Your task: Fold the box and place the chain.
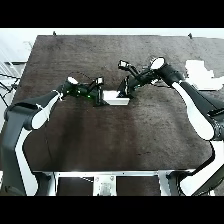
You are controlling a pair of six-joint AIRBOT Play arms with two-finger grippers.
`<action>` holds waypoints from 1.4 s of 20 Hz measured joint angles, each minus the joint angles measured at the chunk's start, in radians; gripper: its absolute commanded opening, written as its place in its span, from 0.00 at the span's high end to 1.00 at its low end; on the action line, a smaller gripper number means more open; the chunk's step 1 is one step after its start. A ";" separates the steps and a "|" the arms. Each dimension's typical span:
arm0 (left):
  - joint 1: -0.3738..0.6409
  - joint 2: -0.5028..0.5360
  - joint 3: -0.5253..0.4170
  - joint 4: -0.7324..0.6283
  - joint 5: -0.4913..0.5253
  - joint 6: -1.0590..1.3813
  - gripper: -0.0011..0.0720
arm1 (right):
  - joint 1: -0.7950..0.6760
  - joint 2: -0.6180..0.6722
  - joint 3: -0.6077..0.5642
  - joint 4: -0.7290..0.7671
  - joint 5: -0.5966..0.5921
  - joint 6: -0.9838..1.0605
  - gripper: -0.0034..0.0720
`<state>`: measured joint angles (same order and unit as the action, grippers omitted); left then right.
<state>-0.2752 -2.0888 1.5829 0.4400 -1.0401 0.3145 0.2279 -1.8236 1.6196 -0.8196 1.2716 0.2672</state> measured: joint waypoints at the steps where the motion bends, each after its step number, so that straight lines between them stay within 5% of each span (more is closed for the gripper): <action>1: 0.000 0.000 0.000 0.000 0.000 0.000 0.42 | 0.000 -0.001 0.000 -0.001 -0.011 0.000 0.32; 5: 0.000 0.000 0.000 0.000 0.000 0.000 0.42 | 0.000 -0.003 0.000 0.000 -0.049 0.000 0.40; 16: 0.000 0.000 0.000 0.000 0.000 0.000 0.42 | 0.000 -0.003 0.000 -0.003 -0.069 0.000 0.25; 28: 0.000 0.000 0.000 0.000 0.000 0.000 0.42 | 0.000 -0.002 -0.010 -0.003 -0.048 0.000 0.25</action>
<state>-0.2752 -2.0888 1.5829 0.4397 -1.0401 0.3141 0.2283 -1.8256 1.6100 -0.8230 1.2240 0.2676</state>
